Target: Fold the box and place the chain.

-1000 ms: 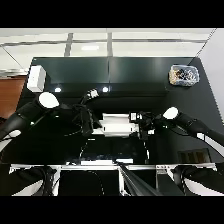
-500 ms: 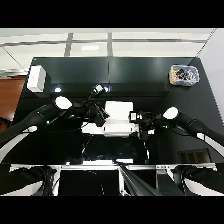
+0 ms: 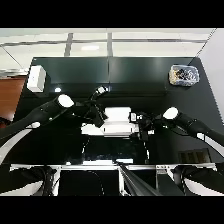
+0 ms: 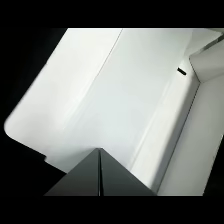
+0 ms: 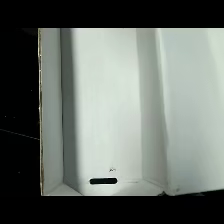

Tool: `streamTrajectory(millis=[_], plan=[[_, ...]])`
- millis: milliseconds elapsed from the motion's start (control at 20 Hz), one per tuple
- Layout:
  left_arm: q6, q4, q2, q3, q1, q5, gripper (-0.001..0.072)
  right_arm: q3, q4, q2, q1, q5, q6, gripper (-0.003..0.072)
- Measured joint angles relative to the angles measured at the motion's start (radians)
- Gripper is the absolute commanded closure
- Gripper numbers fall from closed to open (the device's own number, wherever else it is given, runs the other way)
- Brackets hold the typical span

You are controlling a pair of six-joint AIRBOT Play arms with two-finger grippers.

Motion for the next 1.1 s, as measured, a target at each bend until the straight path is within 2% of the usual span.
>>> streamTrajectory(millis=[200,400,450,500,550,750,950,1050,1100], plan=[[-0.02,0.105,0.127,0.025,0.055,-0.086,0.0678,0.0,0.001,0.0,0.0,-0.001,0.001,0.0257],[-0.012,0.206,0.215,-0.003,0.104,-0.263,0.0666,0.0,0.001,0.0,0.0,-0.001,0.001,0.0258],[0.014,0.245,0.224,-0.021,0.103,-0.302,0.0472,0.0,0.001,0.0,0.0,-0.002,0.001,0.0257],[0.044,0.278,0.229,-0.039,0.099,-0.323,0.0127,0.0,0.001,0.0,0.0,-0.002,0.001,0.0257],[0.082,0.309,0.231,-0.058,0.092,-0.327,-0.0011,0.0,0.001,0.0,0.0,-0.002,0.001,0.0257],[0.211,0.367,0.211,-0.107,0.058,-0.239,-0.0007,0.0,0.001,0.0,0.0,-0.002,0.001,0.0257],[0.293,0.27,0.157,-0.117,0.043,-0.16,0.0003,0.0,0.001,0.0,0.0,-0.003,0.001,0.0257],[0.343,0.199,0.132,-0.118,0.034,-0.141,0.0037,0.0,0.001,0.0,0.0,-0.003,0.001,0.0257],[0.364,0.172,0.124,-0.119,0.028,-0.136,0.011,0.0,0.001,0.0,0.0,-0.003,0.001,0.0258]])
